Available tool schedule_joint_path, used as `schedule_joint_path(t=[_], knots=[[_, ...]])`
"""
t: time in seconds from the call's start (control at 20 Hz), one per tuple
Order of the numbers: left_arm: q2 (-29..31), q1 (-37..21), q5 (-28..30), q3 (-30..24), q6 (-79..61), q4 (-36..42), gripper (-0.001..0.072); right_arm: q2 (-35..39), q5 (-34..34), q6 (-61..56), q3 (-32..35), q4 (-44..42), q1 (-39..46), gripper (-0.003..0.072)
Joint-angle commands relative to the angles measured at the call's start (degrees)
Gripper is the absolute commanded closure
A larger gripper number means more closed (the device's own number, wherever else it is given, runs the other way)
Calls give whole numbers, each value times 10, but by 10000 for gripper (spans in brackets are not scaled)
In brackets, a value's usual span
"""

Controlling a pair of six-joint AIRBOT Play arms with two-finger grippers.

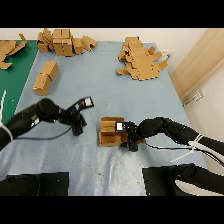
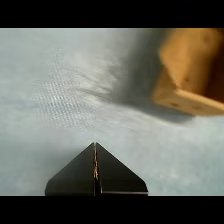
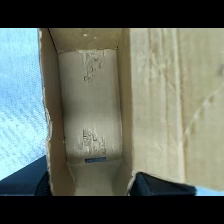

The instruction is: Fold the box.

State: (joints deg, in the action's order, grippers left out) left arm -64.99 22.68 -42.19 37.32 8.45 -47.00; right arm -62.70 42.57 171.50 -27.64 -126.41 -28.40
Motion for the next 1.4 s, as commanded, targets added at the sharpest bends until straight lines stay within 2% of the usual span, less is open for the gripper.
schedule_joint_path(t=[0.0,0.05,0.1,0.15,0.35,0.5,0.65,1.35], knots=[[50,21,0,-84,-106,39,696,0,0,0,0,0,0,177],[51,34,0,-87,-111,42,613,0,0,0,0,0,0,177],[49,51,3,-87,-111,47,210,0,0,0,0,0,0,177],[49,70,15,-87,-110,58,9,0,0,0,0,0,0,177],[49,151,63,-86,-110,72,8,0,0,0,0,0,0,177],[37,182,113,-86,-103,74,8,0,0,0,0,0,0,176],[18,184,137,-85,-103,74,8,0,0,0,0,0,0,177],[-11,185,131,-62,-104,96,8,0,0,0,0,0,0,176]])
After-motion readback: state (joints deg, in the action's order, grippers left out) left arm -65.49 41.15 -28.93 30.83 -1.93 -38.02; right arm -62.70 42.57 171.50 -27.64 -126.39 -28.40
